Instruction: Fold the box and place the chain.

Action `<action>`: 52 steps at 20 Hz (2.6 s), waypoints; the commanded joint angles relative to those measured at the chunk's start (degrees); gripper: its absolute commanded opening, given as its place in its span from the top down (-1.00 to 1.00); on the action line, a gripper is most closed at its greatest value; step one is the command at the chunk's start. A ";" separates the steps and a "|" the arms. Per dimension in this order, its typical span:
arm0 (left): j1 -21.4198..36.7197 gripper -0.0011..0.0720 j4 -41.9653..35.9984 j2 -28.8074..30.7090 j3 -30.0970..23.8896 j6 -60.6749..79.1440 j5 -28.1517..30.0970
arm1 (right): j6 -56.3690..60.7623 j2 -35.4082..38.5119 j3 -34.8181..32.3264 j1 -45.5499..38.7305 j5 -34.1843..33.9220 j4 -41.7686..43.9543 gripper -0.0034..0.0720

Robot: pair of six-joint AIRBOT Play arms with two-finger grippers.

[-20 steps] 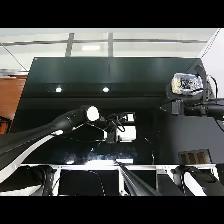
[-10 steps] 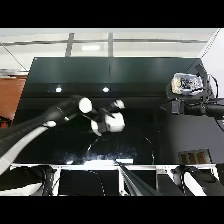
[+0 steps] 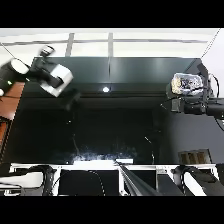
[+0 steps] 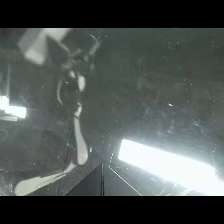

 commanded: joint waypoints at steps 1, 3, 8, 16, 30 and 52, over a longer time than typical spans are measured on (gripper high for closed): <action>8.94 0.19 0.00 -9.55 13.20 -4.48 -0.90 | 0.48 0.04 -0.04 -0.04 -1.22 0.09 0.88; 10.25 0.19 0.35 -15.65 20.17 -5.20 -2.80 | 0.42 0.04 -0.04 0.00 -2.86 0.07 0.88; 10.60 0.19 8.87 -27.30 31.76 -8.85 -3.02 | 0.26 0.04 -0.04 0.07 -7.48 -0.50 0.88; 10.29 -0.99 6.21 -33.20 40.28 -21.92 -6.12 | 2.86 0.02 -0.04 0.09 -7.43 -3.91 0.88; -1.03 0.90 2.27 15.19 6.16 -35.54 -17.81 | -4.11 1.53 3.30 0.33 4.00 -7.61 0.89; -11.67 0.89 1.86 52.98 -44.87 -35.58 10.43 | -6.19 5.44 -10.73 1.40 -34.29 -13.03 0.88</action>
